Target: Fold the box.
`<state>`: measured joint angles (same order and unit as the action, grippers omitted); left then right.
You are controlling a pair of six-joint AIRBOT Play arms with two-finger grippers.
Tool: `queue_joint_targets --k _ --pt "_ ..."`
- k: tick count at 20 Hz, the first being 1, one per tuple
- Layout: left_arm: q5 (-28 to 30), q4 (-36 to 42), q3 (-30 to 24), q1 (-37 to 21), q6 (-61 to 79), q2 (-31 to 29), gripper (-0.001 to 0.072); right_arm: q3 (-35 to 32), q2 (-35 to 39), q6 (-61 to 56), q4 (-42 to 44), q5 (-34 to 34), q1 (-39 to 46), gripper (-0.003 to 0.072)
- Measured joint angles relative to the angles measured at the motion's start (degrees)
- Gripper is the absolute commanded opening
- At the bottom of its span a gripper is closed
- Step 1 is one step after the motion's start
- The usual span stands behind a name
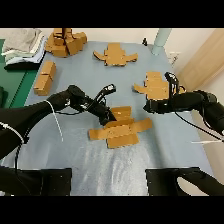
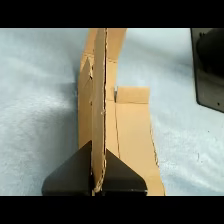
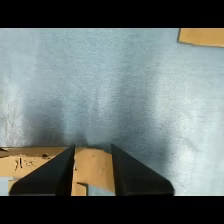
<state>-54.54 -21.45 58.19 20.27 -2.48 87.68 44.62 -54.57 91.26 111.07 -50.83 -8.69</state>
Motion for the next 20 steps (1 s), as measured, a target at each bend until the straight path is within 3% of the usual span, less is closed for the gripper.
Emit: queue_joint_targets --k 5,7,8,9,20 --pt "0.46 0.09 -0.98 0.31 2.58 0.35 0.0015 0.07 -1.07 -0.35 1.25 0.0 0.09 0.0322" --pt "0.22 0.04 -1.03 0.31 3.23 0.42 0.0015 0.02 -1.31 -0.35 1.44 -0.24 0.07 0.0076" --pt "-0.09 -0.07 -1.05 0.31 3.5 0.42 0.0015 -0.09 -1.4 -0.37 1.44 -0.44 0.09 0.0074" --pt "-0.52 -0.2 -1.09 0.2 3.67 0.42 0.0015 -0.42 -1.44 -0.37 1.42 -1.01 0.09 0.0022" --pt "-1.57 0.42 -1.09 -1.84 4.63 0.42 0.0015 -11.85 -1.53 -0.37 1.66 -1.22 0.0 0.0009"
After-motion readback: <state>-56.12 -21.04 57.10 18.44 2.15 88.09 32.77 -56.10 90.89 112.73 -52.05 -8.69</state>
